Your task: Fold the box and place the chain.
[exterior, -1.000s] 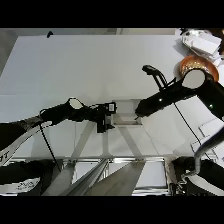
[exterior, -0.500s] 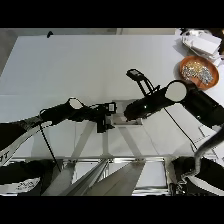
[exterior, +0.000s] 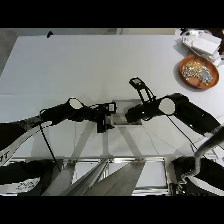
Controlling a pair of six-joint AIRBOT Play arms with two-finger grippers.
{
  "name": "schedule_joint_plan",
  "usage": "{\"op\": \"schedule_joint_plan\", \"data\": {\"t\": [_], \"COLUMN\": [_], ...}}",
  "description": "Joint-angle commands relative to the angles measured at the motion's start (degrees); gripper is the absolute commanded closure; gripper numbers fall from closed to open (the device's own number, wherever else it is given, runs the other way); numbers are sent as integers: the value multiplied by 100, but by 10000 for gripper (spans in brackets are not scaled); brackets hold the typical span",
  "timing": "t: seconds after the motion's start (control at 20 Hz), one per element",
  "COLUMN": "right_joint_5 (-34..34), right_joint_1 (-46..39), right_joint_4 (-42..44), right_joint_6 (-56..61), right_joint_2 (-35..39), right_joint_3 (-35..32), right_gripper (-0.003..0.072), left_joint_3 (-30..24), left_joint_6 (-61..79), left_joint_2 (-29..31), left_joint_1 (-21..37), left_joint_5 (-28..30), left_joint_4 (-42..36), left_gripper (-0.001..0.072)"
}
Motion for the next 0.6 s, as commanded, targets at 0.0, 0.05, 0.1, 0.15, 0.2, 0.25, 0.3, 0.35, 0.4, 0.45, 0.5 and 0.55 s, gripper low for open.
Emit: {"op": "schedule_joint_plan", "data": {"t": [0.0,0.05,0.1,0.15,0.2,0.25,0.3,0.35,0.4,0.45,0.5,0.55], "right_joint_5": [-79,-76,-7,144,367,612,883,1119,1412,1814,2267,2555], "right_joint_1": [9,7,2,2,2,2,2,-35,-136,-297,-487,-680], "right_joint_4": [-13,11,-11,-94,-251,-496,-874,-1222,-1467,-1685,-1943,-2223], "right_joint_6": [33,33,31,31,31,31,37,81,101,98,98,98], "right_joint_2": [-4,0,24,63,122,203,321,446,570,680,726,723], "right_joint_3": [-70,-66,-26,63,205,354,501,595,638,638,638,636], "right_gripper": [415,369,369,369,369,369,371,389,398,398,399,399], "left_joint_3": [0,0,0,0,0,0,0,0,0,0,0,0], "left_joint_6": [2,2,2,2,2,2,2,2,2,2,2,2], "left_joint_2": [4,4,2,2,4,2,4,2,4,4,4,4], "left_joint_1": [2,2,2,2,2,2,2,2,2,2,2,2], "left_joint_5": [2,2,2,2,2,2,2,2,0,0,2,0], "left_joint_4": [0,0,0,0,0,0,0,-2,0,0,0,0], "left_gripper": [386,386,386,386,386,386,386,386,386,386,386,386]}}
